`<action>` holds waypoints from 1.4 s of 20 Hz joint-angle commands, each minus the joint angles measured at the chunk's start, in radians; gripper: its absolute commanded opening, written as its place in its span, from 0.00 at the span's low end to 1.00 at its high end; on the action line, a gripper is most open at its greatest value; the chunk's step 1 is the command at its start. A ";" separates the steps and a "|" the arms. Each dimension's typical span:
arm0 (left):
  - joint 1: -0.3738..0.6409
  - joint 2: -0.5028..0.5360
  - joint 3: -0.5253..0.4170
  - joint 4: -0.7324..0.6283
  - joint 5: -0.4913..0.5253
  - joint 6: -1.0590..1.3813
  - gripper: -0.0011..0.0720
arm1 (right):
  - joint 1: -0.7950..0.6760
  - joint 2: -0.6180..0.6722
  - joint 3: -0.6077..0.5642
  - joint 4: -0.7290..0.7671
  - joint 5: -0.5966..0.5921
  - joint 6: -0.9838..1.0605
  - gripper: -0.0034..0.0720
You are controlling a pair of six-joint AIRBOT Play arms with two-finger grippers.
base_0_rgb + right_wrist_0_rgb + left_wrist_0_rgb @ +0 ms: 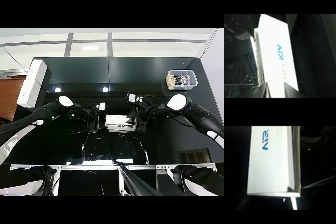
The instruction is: Fold the box and place the chain.
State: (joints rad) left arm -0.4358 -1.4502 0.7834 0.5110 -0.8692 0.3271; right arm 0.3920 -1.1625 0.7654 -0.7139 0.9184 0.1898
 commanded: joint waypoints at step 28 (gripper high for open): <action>0.000 0.000 0.000 0.001 -0.002 0.002 0.54 | 0.001 0.023 0.034 -0.039 0.021 0.238 0.48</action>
State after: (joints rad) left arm -0.4358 -1.4502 0.7837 0.5117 -0.8711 0.3294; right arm 0.3931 -1.1606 0.7654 -0.7650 0.9226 0.2905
